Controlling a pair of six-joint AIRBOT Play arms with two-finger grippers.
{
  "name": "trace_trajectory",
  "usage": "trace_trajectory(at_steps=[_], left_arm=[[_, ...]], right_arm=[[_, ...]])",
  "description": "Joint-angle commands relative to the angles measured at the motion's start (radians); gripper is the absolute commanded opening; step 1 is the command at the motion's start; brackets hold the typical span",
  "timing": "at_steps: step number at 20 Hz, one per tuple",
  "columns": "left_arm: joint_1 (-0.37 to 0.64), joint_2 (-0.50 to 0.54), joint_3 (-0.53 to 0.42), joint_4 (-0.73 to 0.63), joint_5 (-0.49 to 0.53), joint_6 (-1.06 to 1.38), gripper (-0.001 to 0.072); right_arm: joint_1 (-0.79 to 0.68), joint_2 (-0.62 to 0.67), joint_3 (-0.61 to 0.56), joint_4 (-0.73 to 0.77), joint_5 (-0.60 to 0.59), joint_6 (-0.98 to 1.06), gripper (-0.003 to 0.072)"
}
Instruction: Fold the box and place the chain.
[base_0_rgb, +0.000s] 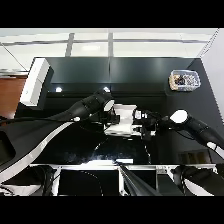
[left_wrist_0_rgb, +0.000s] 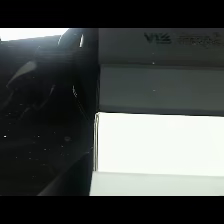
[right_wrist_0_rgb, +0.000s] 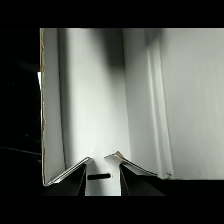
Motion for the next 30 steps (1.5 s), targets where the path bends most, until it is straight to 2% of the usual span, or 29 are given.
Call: trace_trajectory(at_steps=[1, 5, 6, 7, 9, 10, 11, 12, 13, 15, 18, 20, 22, 24, 26, 28, 30], left_arm=[[0.0, 0.0, 0.001, -0.004, 0.003, -0.001, 0.0028], [0.0, 0.0, 0.001, -0.004, 0.003, -0.001, 0.0029], [0.0, 0.0, 0.001, -0.004, 0.003, -0.001, 0.0028], [0.0, 0.0, 0.001, -0.004, 0.003, -0.001, 0.0028], [0.0, 0.0, 0.001, -0.004, 0.003, -0.001, 0.0028], [0.0, 0.0, 0.001, -0.004, 0.003, -0.001, 0.0029], [0.0, 0.0, 0.001, -0.004, 0.003, -0.001, 0.0028], [0.0, 0.0, 0.001, -0.004, 0.003, -0.001, 0.0028], [0.0, 0.0, 0.001, -0.004, 0.003, -0.001, 0.0029], [0.0, 0.0, 0.001, -0.003, 0.003, -0.001, 0.0029], [0.0, 0.0, 0.001, -0.003, 0.008, -0.001, 0.0029], [0.0, 0.0, 0.001, -0.003, 0.008, -0.001, 0.0028], [0.0, 0.001, 0.002, -0.005, -0.005, -0.001, 0.0029], [0.0, 0.0, 0.001, 0.005, -0.008, -0.001, 0.0029], [0.0, 0.0, 0.001, 0.008, 0.01, -0.001, 0.0029], [0.0, 0.0, 0.001, 0.008, 0.008, -0.001, 0.0029], [0.0, 0.0, 0.001, 0.008, 0.006, -0.001, 0.0029]], right_arm=[[0.004, -0.031, 0.0, 0.125, -0.01, -0.001, 0.0247], [0.004, -0.044, 0.0, 0.125, -0.032, -0.001, 0.025], [0.004, -0.044, 0.0, 0.126, -0.032, -0.001, 0.0399], [0.004, -0.044, 0.0, 0.124, -0.034, -0.001, 0.0483], [0.004, -0.044, 0.0, 0.121, -0.037, 0.0, 0.0236], [0.004, -0.044, 0.0, 0.121, -0.036, -0.001, 0.0334], [0.004, -0.044, 0.0, 0.121, -0.034, 0.0, 0.025], [0.003, -0.039, 0.0, 0.121, -0.02, 0.003, 0.0044], [-0.005, -0.02, 0.003, 0.121, -0.012, 0.047, 0.0012], [-0.051, 0.046, 0.018, 0.09, 0.016, 0.354, 0.0012], [-0.208, 0.191, 0.053, -0.098, 0.179, 0.747, 0.0012], [-0.368, 0.261, 0.058, -0.238, 0.189, 1.025, 0.0012], [-0.531, 0.264, 0.056, -0.376, 0.164, 1.318, 0.0012], [-0.649, 0.262, 0.045, -0.457, 0.197, 1.584, 0.0012], [-0.717, 0.231, 0.041, -0.504, 0.312, 1.66, 0.0012], [-0.724, 0.164, 0.023, -0.497, 0.41, 1.638, 0.0012], [-0.707, 0.077, -0.011, -0.446, 0.447, 1.576, 0.0012]])
